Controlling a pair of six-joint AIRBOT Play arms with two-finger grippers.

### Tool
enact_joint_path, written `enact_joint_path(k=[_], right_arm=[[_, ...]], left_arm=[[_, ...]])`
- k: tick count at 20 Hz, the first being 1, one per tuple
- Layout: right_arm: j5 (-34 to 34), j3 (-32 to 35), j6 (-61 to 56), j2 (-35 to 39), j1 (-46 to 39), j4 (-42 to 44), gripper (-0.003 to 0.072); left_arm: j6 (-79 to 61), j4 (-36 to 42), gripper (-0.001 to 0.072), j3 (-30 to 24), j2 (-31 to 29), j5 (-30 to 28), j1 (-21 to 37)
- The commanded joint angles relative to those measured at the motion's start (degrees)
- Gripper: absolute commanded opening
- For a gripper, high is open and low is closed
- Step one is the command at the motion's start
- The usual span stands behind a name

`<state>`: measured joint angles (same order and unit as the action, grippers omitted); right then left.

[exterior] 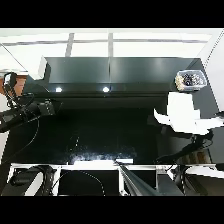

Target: Fold the box and place the chain.

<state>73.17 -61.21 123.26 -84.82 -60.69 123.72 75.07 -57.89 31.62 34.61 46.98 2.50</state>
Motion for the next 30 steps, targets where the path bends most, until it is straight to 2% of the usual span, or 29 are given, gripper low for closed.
enact_joint_path(k=[1, 5, 6, 7, 8, 9, 10, 15, 18, 21, 26, 30], right_arm=[[4.4, -2.2, 2.6, -2.8, 2.0, 1.4, 0.0472], [5.2, -2.3, 0.5, -2.8, 4.6, -3.8, 0.0464], [5.4, -2.3, 0.1, -2.8, 5.2, -5.6, 0.0382], [6.3, -2.3, 0.2, -2.8, 5.8, -6.6, 0.0110], [7.2, -2.3, 0.5, -2.7, 6.2, -6.5, 0.0056], [8.3, -2.3, 1.0, -2.5, 6.7, -6.0, 0.0055], [9.3, -2.3, 1.7, -2.1, 7.4, -5.2, 0.0016], [12.3, -1.8, 2.7, 1.8, 12.9, 3.6, 0.0024], [10.2, 2.0, -0.7, 6.8, 20.2, 9.6, 0.0024], [0.7, 8.4, -3.0, 16.3, 31.3, 12.7, 0.0024], [-18.4, 24.5, -5.3, 35.9, 52.3, 15.8, 0.0024], [-30.0, 36.3, -9.8, 44.1, 66.4, 15.8, 0.0024]], left_arm=[[0.1, 0.0, 0.0696, 0.0, 0.0, 0.0, 0.0], [0.1, 0.0, 0.0696, 0.0, 0.0, 0.1, 0.0], [0.1, 0.1, 0.0696, 0.0, 0.0, 0.1, 0.0], [0.1, 0.0, 0.0696, 0.0, 0.0, 0.1, 0.0], [0.1, 0.0, 0.0697, 0.0, 0.0, 0.1, 0.0], [0.1, 0.0, 0.0696, 0.0, 0.0, 0.1, 0.0], [0.1, 0.0, 0.0696, 0.0, 0.0, 0.1, 0.0], [0.1, 0.1, 0.0696, 0.0, 0.0, 0.2, 0.0], [1.9, 0.9, 0.0695, 0.0, 0.3, 2.8, -0.1], [1.4, 3.3, 0.0695, 0.0, 0.7, 4.6, -0.2], [-3.7, 8.8, 0.0695, -1.0, 0.8, 4.0, -3.7], [-5.2, 15.1, 0.0695, -5.2, 1.4, 4.0, -6.1]])
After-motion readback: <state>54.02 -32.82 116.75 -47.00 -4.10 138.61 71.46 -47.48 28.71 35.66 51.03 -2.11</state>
